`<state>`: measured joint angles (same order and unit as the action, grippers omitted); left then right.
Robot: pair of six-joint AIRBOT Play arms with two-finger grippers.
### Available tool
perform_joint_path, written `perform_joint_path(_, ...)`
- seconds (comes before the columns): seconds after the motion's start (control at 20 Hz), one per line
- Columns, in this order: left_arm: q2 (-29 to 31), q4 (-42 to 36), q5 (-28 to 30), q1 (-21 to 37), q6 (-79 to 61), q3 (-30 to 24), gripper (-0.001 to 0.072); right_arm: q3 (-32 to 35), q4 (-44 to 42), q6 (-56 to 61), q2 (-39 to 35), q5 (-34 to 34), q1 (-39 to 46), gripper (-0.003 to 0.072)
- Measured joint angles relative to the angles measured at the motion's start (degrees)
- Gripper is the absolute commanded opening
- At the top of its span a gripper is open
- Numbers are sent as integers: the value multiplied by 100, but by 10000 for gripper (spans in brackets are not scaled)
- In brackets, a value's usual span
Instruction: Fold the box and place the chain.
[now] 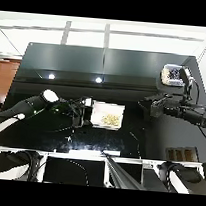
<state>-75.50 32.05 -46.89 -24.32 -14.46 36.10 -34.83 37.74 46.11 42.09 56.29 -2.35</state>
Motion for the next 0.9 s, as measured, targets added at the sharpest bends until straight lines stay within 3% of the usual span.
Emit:
perform_joint_path(0.5,-72,-74,22,-190,-66,22,674,0,11,0,0,0,0,588)
perform_joint_path(0.55,-74,-70,22,-197,-66,22,650,0,13,0,0,0,0,588)
perform_joint_path(0.65,-74,-68,20,-205,-70,22,418,0,20,0,0,0,-11,597)
perform_joint_path(0.7,-74,-68,22,-208,-81,22,399,0,24,9,0,-7,-37,706)
perform_joint_path(0.9,-74,-61,22,-212,-79,22,399,-7,-13,481,160,-590,-533,711)
